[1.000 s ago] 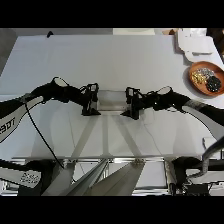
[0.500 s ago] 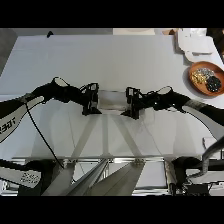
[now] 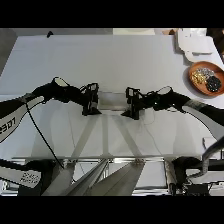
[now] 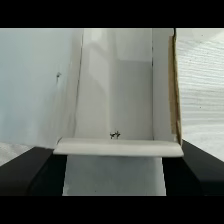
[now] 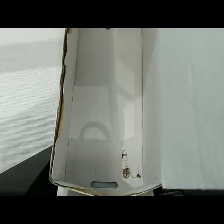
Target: Fold the box and place the chain.
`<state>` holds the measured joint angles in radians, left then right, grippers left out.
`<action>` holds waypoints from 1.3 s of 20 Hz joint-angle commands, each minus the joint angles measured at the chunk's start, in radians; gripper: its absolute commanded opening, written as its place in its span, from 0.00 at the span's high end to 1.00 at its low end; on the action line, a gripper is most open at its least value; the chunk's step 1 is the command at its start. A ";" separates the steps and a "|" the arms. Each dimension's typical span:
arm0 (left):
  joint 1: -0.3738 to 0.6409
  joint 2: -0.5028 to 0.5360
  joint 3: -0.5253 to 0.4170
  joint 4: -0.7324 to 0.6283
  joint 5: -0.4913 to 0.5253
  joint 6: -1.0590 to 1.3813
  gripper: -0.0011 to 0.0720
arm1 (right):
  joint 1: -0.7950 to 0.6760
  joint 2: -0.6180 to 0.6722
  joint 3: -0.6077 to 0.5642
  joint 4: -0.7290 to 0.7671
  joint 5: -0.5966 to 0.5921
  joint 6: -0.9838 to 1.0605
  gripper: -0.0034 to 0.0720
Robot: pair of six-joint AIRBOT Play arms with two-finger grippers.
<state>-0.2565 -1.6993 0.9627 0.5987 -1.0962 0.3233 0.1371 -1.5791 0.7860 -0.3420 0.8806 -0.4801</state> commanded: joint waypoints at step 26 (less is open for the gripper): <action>-0.001 0.001 0.000 0.001 -0.007 0.002 0.63 | 0.001 0.000 0.001 0.006 -0.023 0.000 0.08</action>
<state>-0.2569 -1.6993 0.9619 0.5995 -1.1080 0.3241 0.1379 -1.5791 0.7860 -0.3302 0.8658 -0.4801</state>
